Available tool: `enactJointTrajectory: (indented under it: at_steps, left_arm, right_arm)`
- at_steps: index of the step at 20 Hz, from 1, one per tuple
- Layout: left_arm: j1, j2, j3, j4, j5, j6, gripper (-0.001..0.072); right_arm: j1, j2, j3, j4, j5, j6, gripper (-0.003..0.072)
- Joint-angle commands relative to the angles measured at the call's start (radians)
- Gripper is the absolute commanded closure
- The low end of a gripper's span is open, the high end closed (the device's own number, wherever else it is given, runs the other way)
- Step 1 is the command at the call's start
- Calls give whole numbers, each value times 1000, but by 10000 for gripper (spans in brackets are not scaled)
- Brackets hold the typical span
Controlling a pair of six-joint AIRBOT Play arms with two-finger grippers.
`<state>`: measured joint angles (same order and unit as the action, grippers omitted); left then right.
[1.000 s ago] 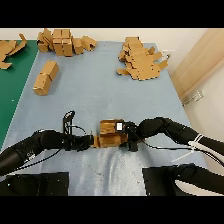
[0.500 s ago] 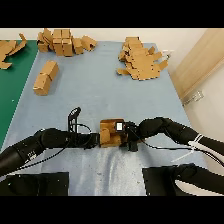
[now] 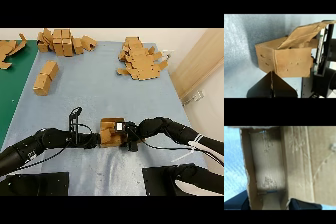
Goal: Fold the box.
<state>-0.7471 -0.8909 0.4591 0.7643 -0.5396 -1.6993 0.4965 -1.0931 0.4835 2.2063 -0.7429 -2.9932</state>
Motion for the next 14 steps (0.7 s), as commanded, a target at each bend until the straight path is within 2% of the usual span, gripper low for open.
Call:
enactJointTrajectory:
  at_steps: [1,6,7,8,14]
  left_arm:
    - [44,0,0,29,-2,-2,696]
    - [69,0,0,29,-3,26,686]
    - [69,0,0,28,-3,32,469]
    - [69,0,0,24,-10,32,301]
    - [67,0,0,23,-20,35,306]
  right_arm:
    - [0,0,-1,0,0,0,177]
    - [0,-1,-1,0,0,0,177]
    - [0,-1,-1,0,0,0,176]
    - [0,-1,-1,0,0,0,177]
    - [0,-1,-1,0,0,0,176]
